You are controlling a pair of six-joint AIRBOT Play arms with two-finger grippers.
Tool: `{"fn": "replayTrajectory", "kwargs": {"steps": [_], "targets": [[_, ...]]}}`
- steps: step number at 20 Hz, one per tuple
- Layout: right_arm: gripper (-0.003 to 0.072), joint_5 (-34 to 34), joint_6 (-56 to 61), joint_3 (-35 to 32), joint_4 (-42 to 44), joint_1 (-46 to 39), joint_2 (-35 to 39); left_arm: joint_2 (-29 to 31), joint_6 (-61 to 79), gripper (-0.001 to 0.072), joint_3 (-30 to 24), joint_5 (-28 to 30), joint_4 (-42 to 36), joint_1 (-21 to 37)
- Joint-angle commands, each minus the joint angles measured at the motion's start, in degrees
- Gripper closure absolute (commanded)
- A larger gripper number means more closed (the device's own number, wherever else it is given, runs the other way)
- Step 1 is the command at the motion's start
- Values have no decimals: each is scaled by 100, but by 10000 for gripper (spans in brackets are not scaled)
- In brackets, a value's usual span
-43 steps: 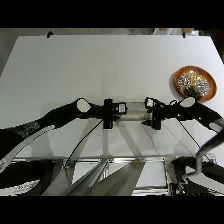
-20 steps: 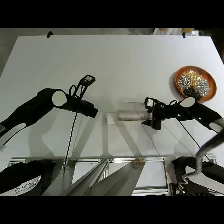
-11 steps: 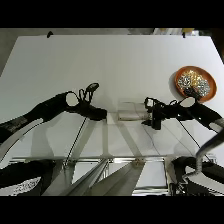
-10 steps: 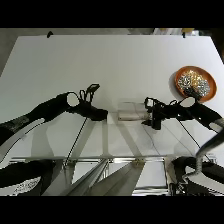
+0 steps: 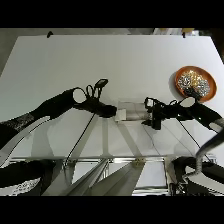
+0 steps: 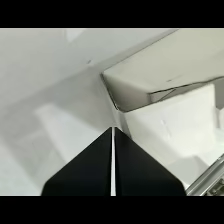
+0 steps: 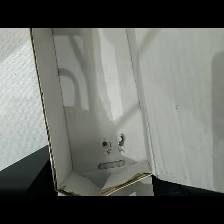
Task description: Fold the box and place the chain.
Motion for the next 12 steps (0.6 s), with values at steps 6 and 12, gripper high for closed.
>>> {"fn": "replayTrajectory", "kwargs": {"steps": [6,12], "targets": [[292,0,2,2,0,0,4,-2,-24,568,188,-20,-22,-168],[292,2,2,2,0,0,4,90,-22,558,282,-177,66,35]]}}
